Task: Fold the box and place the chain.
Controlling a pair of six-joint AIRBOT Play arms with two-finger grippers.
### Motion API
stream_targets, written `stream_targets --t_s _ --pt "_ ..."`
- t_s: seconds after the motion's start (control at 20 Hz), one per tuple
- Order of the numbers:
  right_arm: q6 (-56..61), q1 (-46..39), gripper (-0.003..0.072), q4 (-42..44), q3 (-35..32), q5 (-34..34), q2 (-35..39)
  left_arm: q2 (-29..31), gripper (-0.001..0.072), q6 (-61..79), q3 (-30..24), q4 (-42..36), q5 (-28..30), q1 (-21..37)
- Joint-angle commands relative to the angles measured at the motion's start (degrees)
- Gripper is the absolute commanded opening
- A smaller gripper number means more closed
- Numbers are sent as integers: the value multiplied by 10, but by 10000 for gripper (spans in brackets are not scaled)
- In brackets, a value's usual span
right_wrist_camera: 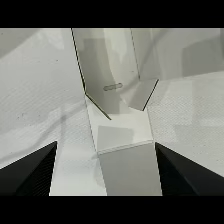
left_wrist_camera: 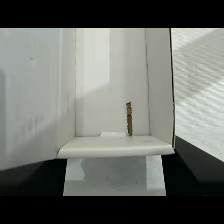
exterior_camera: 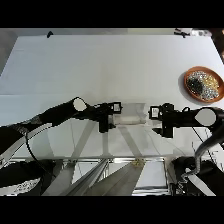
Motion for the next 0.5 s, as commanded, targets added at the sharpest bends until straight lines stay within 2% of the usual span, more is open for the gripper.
stream_targets --t_s 0.0,0.35,0.45 --pt "-8 0 651 3 0 -6 -3 1 13 1 1 -8 -4 0" --pt "-21 0 645 3 0 -20 -54 1 13 38 1 -8 -34 -1" --pt "-37 0 529 11 0 -32 -68 1 13 38 1 -7 -34 -1"
